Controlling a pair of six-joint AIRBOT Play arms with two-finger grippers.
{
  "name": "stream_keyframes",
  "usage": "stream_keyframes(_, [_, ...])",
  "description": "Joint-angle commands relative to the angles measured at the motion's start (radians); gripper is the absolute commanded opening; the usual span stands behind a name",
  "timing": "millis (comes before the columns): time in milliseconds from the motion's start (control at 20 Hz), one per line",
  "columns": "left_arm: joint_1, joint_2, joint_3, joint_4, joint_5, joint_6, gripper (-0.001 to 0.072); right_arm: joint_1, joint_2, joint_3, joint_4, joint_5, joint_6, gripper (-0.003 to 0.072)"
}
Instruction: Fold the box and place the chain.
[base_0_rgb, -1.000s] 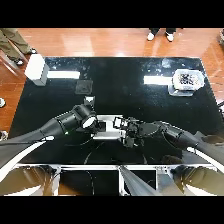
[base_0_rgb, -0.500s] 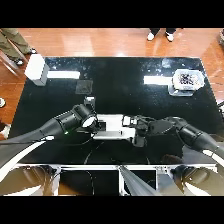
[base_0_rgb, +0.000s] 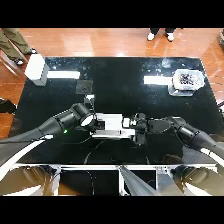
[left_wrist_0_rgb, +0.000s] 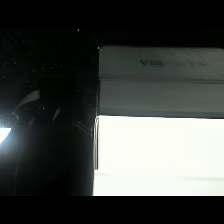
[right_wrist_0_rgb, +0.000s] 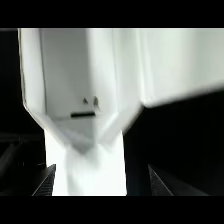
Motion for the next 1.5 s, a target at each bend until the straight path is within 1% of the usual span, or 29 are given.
stream_keyframes(0, [0.001,0.0,0.0,0.005,0.011,0.006,0.0021,0.058,-0.019,0.001,0.019,0.074,-0.006,0.0691])
stream_keyframes(100, [0.001,0.0,0.0,0.005,0.01,0.006,0.0021,0.063,-0.019,0.001,0.059,0.07,-0.007,0.056])
stream_keyframes(150, [0.001,0.0,0.0,0.005,0.01,0.006,0.0021,0.063,-0.019,0.001,0.062,0.066,-0.007,0.0559])
stream_keyframes(300, [0.001,0.0,0.0,0.004,0.01,0.006,0.0021,0.063,-0.019,0.002,0.079,0.046,-0.006,0.0335])
stream_keyframes(350, [0.001,0.0,0.0,0.004,0.01,0.006,0.0021,0.063,-0.019,0.002,0.082,0.029,-0.006,0.0297])
stream_keyframes(400, [0.001,0.0,0.0,0.004,0.01,0.006,0.0021,0.063,-0.019,0.002,0.087,0.018,-0.007,0.0296])
stream_keyframes(450, [0.001,0.0,0.0,0.004,0.01,0.006,0.0021,0.063,-0.019,0.002,0.097,0.018,-0.007,0.023])
stream_keyframes(500, [0.001,0.0,0.0,0.004,0.01,0.006,0.0021,0.063,-0.019,0.002,0.116,0.025,-0.006,0.0202])
stream_keyframes(800, [0.001,0.0,0.0,-0.002,0.013,0.006,0.0021,0.066,-0.025,0.006,0.175,0.06,-0.007,0.0201])
stream_keyframes(950, [0.001,0.0,0.0,-0.007,0.014,0.006,0.0021,0.097,-0.057,0.035,0.185,0.092,-0.007,0.02])
stream_keyframes(1150, [0.001,0.0,0.0,-0.007,0.013,0.006,0.0021,0.113,-0.114,0.074,0.187,0.101,-0.006,0.02])
stream_keyframes(1400, [0.001,0.0,0.0,-0.008,0.013,0.006,0.0021,0.114,-0.119,0.074,0.186,0.09,-0.006,0.0208])
stream_keyframes(1450, [0.001,0.0,0.0,-0.008,0.013,0.006,0.0021,0.113,-0.119,0.074,0.186,0.093,-0.006,0.0361])
